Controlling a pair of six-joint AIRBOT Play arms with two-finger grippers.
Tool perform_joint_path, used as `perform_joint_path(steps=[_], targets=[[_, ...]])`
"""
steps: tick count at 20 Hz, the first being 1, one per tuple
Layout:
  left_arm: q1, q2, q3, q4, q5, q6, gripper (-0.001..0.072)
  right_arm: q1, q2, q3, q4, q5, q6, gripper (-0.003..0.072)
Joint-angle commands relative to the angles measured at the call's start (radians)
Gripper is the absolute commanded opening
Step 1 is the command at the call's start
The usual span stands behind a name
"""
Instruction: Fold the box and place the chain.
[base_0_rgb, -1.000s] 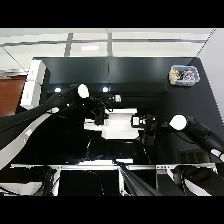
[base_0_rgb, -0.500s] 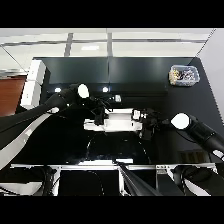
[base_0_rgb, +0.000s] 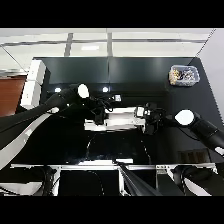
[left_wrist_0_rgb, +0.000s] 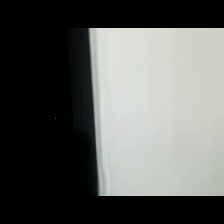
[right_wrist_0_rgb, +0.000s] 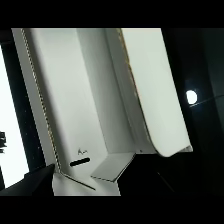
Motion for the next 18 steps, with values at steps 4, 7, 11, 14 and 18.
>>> perform_joint_path(steps=[4, 7, 11, 14, 18], targets=[[-0.001, 0.0, 0.001, 0.0, -0.003, 0.002, 0.003, -0.015, -0.141, 0.046, 0.255, 0.023, -0.291, 0.0709], [-0.001, 0.0, 0.001, 0.0, -0.003, 0.002, 0.0029, -0.015, -0.221, 0.093, 0.268, 0.105, -0.297, 0.0709], [-0.001, 0.0, 0.001, 0.0, -0.002, 0.002, 0.003, -0.015, -0.246, 0.092, 0.219, 0.145, -0.263, 0.0709], [-0.001, 0.0, 0.001, 0.0, -0.003, 0.002, 0.003, -0.015, -0.246, 0.092, 0.202, 0.158, -0.232, 0.0708], [-0.001, 0.0, 0.001, 0.0, -0.003, 0.002, 0.003, -0.015, -0.246, 0.09, 0.125, 0.19, -0.182, 0.0708]])
